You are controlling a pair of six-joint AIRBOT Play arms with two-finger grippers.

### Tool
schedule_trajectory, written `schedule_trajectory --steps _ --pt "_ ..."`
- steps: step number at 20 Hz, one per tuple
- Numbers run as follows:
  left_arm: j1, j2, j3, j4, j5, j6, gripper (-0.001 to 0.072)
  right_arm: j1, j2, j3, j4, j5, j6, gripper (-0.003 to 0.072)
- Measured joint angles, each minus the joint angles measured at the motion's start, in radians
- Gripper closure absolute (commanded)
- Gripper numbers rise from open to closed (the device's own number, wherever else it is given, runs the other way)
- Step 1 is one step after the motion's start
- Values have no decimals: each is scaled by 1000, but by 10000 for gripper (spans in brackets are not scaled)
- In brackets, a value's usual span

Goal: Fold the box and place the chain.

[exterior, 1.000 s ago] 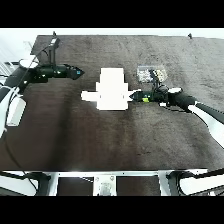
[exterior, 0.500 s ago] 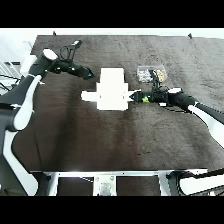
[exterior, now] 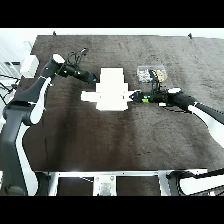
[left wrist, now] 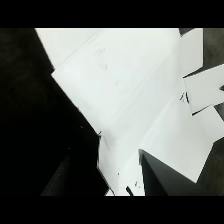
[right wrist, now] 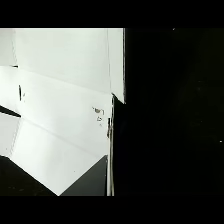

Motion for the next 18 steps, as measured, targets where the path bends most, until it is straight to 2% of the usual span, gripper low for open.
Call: schedule_trajectory --steps 8,11,18 --pt "-2 -48 6 -67 -34 14 213 10 0 0 0 1 -7 684" --pt "-7 -67 6 -69 -53 11 251 10 0 0 0 1 -9 684" --pt "-39 -84 6 -88 -58 30 251 10 0 0 -1 8 -13 684"
